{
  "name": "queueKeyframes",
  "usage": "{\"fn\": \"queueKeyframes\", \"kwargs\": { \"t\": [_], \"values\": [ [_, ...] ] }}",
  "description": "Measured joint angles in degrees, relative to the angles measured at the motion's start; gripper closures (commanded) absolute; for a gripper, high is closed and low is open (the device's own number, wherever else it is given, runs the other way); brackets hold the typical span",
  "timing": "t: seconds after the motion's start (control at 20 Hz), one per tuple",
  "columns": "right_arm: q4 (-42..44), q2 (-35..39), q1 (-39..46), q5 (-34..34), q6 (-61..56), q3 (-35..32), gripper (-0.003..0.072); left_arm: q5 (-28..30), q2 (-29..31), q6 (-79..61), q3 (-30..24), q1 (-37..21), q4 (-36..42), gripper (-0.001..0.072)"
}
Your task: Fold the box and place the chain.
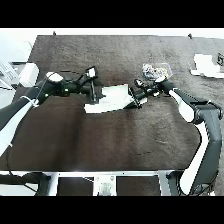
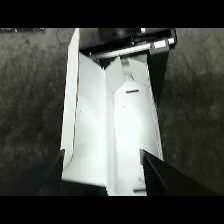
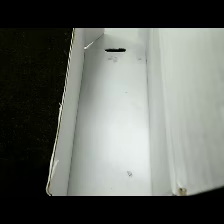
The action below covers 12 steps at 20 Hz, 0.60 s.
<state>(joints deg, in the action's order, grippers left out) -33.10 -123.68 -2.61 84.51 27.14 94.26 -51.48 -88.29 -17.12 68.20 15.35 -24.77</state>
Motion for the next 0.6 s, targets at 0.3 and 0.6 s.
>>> {"fn": "queueKeyframes", "kwargs": {
  "t": [0.3, 0.6],
  "values": [
    [0.0, 0.0, 0.0, 0.0, 0.0, 0.0, 0.0398, -3.8, -0.6, 9.4, 0.0, -0.8, -11.8, 0.0016],
    [0.0, 0.0, 0.0, 0.0, -0.1, 0.0, 0.0397, -0.4, -5.0, 12.0, 0.0, 2.3, -15.0, 0.0017]
  ]
}}
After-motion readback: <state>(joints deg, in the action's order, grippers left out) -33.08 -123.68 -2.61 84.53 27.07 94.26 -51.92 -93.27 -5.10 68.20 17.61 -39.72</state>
